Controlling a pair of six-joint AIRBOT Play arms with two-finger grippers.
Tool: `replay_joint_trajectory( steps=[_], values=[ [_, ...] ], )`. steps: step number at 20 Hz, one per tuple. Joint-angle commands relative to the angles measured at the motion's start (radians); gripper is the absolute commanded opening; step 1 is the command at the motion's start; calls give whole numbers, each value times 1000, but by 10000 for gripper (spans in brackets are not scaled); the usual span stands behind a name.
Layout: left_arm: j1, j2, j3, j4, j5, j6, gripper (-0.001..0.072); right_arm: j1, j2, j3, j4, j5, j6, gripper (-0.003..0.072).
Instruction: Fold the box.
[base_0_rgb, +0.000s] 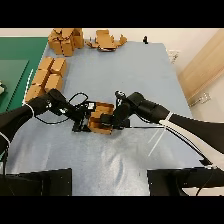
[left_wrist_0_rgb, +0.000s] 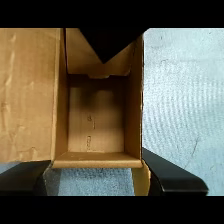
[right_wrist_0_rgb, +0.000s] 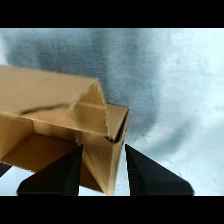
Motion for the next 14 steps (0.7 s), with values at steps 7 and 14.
replay_joint_trajectory(
  steps=[7, 14],
  values=[
    [0, 1, 1, 0, 2, -6, 22, 62, -182, 218, -104, -162, 143, 4],
    [0, 1, 1, 0, 2, -6, 22, 78, -215, 267, -84, -191, 143, 444]
  ],
)
